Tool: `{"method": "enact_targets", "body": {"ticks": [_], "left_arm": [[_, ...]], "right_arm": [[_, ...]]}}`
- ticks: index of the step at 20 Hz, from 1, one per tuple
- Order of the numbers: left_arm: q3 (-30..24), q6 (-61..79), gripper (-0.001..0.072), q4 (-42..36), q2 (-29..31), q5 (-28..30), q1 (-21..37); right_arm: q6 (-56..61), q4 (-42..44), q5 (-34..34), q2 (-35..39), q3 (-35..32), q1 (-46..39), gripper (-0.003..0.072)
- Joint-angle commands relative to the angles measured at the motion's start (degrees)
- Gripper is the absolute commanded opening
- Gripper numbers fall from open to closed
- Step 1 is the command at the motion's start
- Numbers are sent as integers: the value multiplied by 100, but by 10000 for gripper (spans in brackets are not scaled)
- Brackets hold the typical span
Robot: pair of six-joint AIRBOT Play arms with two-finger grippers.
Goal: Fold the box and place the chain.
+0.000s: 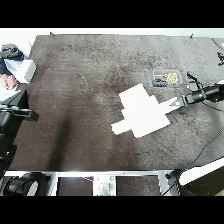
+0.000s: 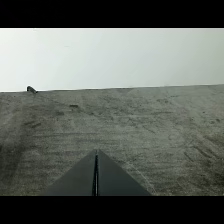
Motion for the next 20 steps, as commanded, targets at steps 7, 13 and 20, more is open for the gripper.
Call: {"method": "enact_targets", "body": {"ticks": [7, 13, 20], "left_arm": [[-2, 0, 13, 0, 2, 2, -2], [-2, 2, 13, 2, 2, 20, -2], [13, -155, 13, -4, 2, -66, -2]], "right_arm": [[-304, 2857, -3764, 2455, -3866, 1663, 14], [-306, 3477, -5259, 2485, -3915, 3191, 14], [-470, 3453, -6255, 2485, -3915, 3488, 14]]}}
